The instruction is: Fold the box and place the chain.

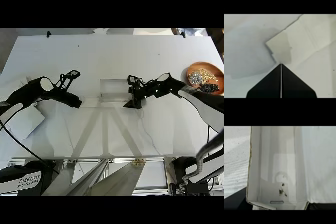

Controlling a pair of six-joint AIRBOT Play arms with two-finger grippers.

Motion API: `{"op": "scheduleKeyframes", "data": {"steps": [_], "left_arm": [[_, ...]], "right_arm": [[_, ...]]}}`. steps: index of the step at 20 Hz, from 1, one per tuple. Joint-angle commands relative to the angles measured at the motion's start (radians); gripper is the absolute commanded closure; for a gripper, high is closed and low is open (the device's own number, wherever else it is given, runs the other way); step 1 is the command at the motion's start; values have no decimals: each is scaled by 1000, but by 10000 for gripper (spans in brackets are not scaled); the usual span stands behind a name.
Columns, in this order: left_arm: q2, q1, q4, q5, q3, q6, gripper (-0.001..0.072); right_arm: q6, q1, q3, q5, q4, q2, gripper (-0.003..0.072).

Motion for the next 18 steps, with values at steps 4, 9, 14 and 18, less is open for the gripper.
{"op": "scheduleKeyframes", "data": {"steps": [4,9,14,18], "left_arm": [[3,50,-3,13,0,-103,702],[-29,30,-162,-11,-1,-19,702],[-27,28,-149,-18,-1,-11,702],[2,53,-153,-50,0,6,701]], "right_arm": [[0,0,1,0,0,0,191],[0,0,1,0,0,0,191],[0,0,1,0,0,0,191],[0,0,1,0,0,0,191]]}}
